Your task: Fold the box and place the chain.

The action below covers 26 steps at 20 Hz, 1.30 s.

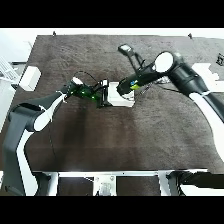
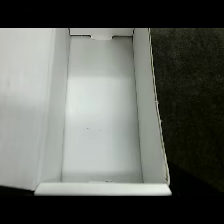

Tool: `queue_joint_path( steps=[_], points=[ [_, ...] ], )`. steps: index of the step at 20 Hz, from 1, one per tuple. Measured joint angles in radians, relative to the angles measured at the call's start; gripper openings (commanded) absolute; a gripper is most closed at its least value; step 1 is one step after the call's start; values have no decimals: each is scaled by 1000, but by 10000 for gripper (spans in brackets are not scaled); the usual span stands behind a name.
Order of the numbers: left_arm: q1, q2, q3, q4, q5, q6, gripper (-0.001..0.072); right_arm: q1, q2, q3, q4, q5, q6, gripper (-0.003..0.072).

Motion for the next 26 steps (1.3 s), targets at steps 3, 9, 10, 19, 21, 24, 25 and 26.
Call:
queue_joint_path(
  steps=[3,9,10,19,21,24,25,26],
  points=[
    [0,0,0,0,0,0,525,-3,-88,-21,28,-58,-16,13],
    [0,0,0,0,0,0,525,-28,-168,-26,27,-112,-25,555],
    [0,0,0,0,0,0,525,-37,-169,-21,24,-94,-25,555],
    [0,0,0,0,0,0,525,-188,-98,-11,27,-32,-26,554],
    [0,0,0,0,0,0,525,-241,-91,-26,27,-30,-24,555],
    [0,0,0,0,0,0,525,-344,-82,-67,28,-68,2,555],
    [0,0,0,0,0,0,525,-376,-81,-83,28,-92,10,555],
    [0,0,0,0,0,0,525,-407,-80,-100,29,-126,23,556]
  ],
)
